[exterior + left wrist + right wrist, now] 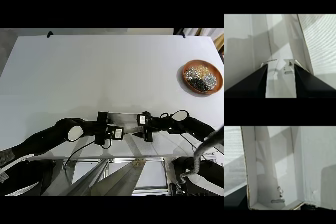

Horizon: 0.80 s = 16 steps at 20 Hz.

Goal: Fold the box and place the chain.

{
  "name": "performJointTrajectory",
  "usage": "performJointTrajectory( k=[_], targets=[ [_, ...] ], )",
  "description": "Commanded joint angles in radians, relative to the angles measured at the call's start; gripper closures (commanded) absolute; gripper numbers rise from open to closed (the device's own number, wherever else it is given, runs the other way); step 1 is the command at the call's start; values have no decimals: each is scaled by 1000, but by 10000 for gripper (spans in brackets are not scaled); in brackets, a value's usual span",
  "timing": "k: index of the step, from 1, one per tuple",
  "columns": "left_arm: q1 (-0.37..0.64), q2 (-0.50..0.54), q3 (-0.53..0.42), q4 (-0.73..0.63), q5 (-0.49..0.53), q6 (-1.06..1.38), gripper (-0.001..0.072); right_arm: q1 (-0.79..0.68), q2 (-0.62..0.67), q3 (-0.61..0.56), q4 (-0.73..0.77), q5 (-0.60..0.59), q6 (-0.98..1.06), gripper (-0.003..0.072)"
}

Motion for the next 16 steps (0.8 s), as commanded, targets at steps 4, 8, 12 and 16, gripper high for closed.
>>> performJointTrajectory(
  k=[4,8,12,16],
  targets=[
    [13,147,0,7,-127,-257,704,1,0,0,1,-1,2,346],
    [96,313,0,94,-316,-605,705,1,0,0,1,-1,2,346],
    [236,403,-1,232,-525,-1117,705,1,0,0,1,-1,2,346],
    [333,341,-12,209,-585,-1353,705,1,0,0,1,-1,2,346]
  ],
)
